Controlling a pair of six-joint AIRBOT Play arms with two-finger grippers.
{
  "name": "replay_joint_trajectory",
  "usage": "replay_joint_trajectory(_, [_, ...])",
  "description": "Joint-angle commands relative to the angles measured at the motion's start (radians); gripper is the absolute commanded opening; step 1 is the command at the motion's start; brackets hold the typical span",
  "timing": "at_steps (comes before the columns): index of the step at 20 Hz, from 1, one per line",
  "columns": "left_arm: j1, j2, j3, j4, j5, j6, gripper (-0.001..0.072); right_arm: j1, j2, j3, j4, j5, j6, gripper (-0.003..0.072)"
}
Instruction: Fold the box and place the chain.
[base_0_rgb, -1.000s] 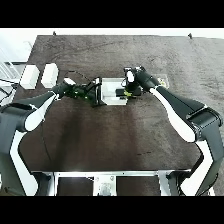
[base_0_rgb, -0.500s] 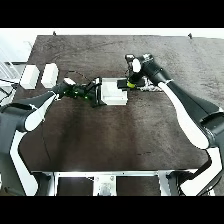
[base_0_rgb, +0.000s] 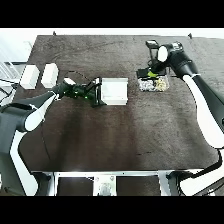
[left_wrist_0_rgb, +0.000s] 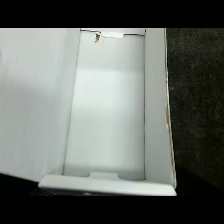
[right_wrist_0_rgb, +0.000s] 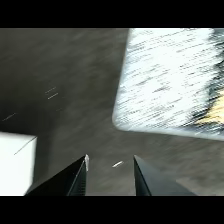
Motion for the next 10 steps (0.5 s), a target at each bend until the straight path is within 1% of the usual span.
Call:
replay_joint_trajectory(1, [0.000, 0.000, 0.000, 0.000, 0.000, 0.000, 0.0469, -0.091, -0.046, -0.021, 0.103, -0.072, -0.085, 0.0387])
replay_joint_trajectory(3, [0.000, 0.000, 0.000, 0.000, 0.001, 0.000, 0.0469, -0.110, -0.095, -0.021, 0.176, -0.076, -0.158, 0.0386])
replay_joint_trajectory(6, [0.000, 0.000, 0.000, 0.000, 0.000, 0.000, 0.0469, -0.115, -0.145, -0.021, 0.172, -0.124, -0.165, 0.0371])
replay_joint_trajectory(8, [0.000, 0.000, 0.000, 0.000, 0.000, 0.000, 0.0469, -0.116, -0.165, -0.021, 0.172, -0.144, -0.166, 0.0371])
replay_joint_trajectory(9, [0.000, 0.000, 0.000, 0.000, 0.001, 0.000, 0.0469, -0.116, -0.172, -0.021, 0.172, -0.150, -0.188, 0.0351])
replay_joint_trajectory(10, [0.000, 0.000, 0.000, 0.000, 0.000, 0.000, 0.0469, -0.116, -0.178, -0.021, 0.172, -0.151, -0.191, 0.0353])
